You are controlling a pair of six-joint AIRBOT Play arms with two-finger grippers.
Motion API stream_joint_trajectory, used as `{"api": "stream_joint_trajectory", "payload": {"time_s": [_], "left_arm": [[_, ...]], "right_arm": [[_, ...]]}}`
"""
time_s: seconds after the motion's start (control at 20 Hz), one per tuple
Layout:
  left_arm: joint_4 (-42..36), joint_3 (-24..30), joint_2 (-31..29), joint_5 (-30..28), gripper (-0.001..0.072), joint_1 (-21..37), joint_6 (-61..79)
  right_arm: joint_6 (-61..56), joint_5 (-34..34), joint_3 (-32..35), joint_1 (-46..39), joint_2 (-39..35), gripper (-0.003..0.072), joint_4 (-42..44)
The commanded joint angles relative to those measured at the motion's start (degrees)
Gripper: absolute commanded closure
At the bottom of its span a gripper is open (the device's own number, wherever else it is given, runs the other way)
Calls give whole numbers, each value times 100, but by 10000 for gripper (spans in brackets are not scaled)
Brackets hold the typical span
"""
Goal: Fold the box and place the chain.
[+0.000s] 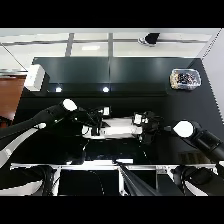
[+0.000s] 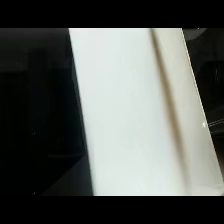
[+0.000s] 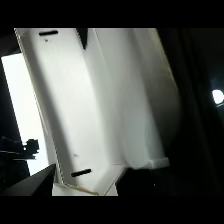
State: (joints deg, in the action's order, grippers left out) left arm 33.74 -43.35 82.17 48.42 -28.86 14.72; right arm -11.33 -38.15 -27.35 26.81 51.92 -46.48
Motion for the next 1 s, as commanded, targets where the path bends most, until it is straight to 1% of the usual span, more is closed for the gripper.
{"api": "stream_joint_trajectory", "payload": {"time_s": [0.0, 0.2, 0.35, 0.6, 0.95], "left_arm": [[-15, -4, -2, -20, 681, 4, -15], [-15, -4, -2, -24, 681, 4, -13], [-15, -4, -2, -24, 681, 4, -13], [-15, -4, -2, -17, 681, 4, -15], [-15, -4, -2, -17, 681, 4, -15]], "right_arm": [[9, -275, 0, -186, 31, 19, 79], [337, -369, 0, -181, 164, 19, 485], [994, -400, 0, -181, 420, 19, 1054], [1823, -452, 0, -181, 1016, 19, 1093], [1963, -393, 0, -184, 1379, 19, 1093]]}}
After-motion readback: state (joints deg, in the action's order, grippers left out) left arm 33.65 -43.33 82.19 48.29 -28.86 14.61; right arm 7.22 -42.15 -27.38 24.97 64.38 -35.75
